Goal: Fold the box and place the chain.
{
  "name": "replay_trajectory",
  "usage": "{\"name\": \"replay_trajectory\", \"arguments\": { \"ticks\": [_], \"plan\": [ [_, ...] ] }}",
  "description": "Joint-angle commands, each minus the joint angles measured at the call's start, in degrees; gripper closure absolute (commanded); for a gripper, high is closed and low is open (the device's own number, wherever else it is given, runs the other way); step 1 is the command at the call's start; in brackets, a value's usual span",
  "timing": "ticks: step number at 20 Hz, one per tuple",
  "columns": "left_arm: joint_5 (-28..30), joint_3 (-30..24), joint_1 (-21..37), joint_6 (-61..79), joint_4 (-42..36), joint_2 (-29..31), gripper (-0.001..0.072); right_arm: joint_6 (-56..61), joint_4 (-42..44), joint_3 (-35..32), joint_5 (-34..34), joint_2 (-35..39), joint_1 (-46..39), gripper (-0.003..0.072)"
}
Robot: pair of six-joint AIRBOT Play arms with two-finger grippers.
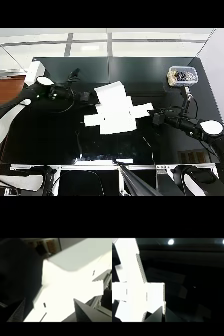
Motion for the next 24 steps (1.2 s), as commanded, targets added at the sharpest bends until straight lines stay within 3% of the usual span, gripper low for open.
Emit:
{"name": "replay_trajectory", "arguments": {
  "ticks": [1, 4, 7, 10, 13, 17, 18, 19, 20, 24],
  "plan": [
    [-1.95, 5.53, -2.97, 3.8, -0.92, -5.92, 0.0005, 0.02, 0.04, 0.0, -0.07, 0.04, 0.07, 0.0675],
    [-4.98, 9.99, -4.7, 7.3, -1.64, -9.62, 0.0005, 0.02, 0.02, 0.0, -0.04, 0.04, 0.07, 0.0675],
    [-16.96, 11.5, -4.37, 17.81, -5.88, -12.09, 0.0033, 0.02, 0.04, 0.0, -0.07, 0.04, 0.07, 0.0675],
    [-23.56, 11.93, -2.95, 18.78, -5.2, -13.66, 0.0257, 0.0, -0.15, 0.0, -0.07, 0.04, 0.07, 0.0675],
    [-24.79, 12.02, -2.64, 20.74, -3.74, -13.68, 0.0579, 0.0, -0.2, 0.0, -0.02, 0.04, 0.07, 0.0675],
    [-25.05, 12.04, -2.6, 21.33, -3.19, -13.68, 0.0683, 0.0, -2.01, 0.0, -0.33, 0.04, 0.07, 0.0668],
    [-25.05, 12.04, -2.6, 21.31, -2.97, -13.66, 0.0684, 0.24, -3.08, 0.02, -0.37, 0.04, 0.07, 0.0463],
    [-25.2, 12.04, -2.6, 20.76, -2.93, -13.6, 0.0685, 0.79, -3.34, 0.07, -0.2, 0.04, -0.02, 0.0102],
    [-25.94, 12.0, -2.71, 19.28, -2.69, -13.25, 0.0686, 0.85, -5.16, 0.68, 0.92, 0.07, -0.26, -0.0021],
    [-23.47, 7.48, -4.79, 17.55, 2.97, -6.56, 0.0688, 11.63, -30.27, 11.1, 15.65, 0.04, -3.65, -0.002]
  ]
}}
